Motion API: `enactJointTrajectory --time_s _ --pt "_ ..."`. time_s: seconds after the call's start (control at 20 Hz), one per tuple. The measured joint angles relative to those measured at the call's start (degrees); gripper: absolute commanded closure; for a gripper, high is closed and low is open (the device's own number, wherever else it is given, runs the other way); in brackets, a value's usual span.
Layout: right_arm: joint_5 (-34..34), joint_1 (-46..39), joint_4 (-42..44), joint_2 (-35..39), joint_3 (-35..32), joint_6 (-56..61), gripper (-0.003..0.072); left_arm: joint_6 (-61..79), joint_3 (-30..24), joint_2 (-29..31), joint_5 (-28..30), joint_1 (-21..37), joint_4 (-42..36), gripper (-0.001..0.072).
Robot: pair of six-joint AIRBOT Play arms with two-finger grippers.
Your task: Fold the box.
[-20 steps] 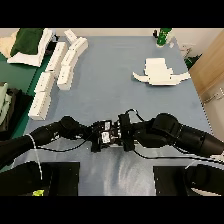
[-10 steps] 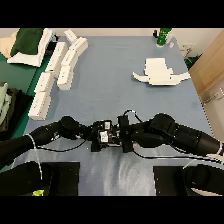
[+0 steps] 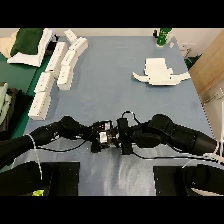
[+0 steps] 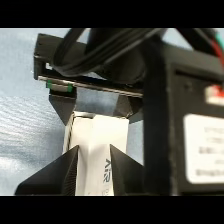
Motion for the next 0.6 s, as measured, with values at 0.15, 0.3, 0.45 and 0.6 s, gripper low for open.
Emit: enactJointTrajectory --time_s 0.15,0.3,0.45,0.6 --pt "-0.7 0.2 0.8 -0.2 0.0 0.0 0.0377 0.0 0.0 0.0 0.0 0.0 0.0 0.0230" --pt "-1.1 0.3 1.2 -0.2 0.0 0.0 0.0193 0.0 0.0 0.0 0.1 0.0 0.0 0.0230" --pt "-1.2 0.3 1.5 0.1 0.0 0.0 0.0193 0.0 0.0 0.0 0.2 -0.1 0.0 0.0230" --pt "-1.3 0.3 1.6 1.2 0.0 0.0 0.0193 0.0 0.0 0.0 0.3 -0.1 0.0 0.0230"
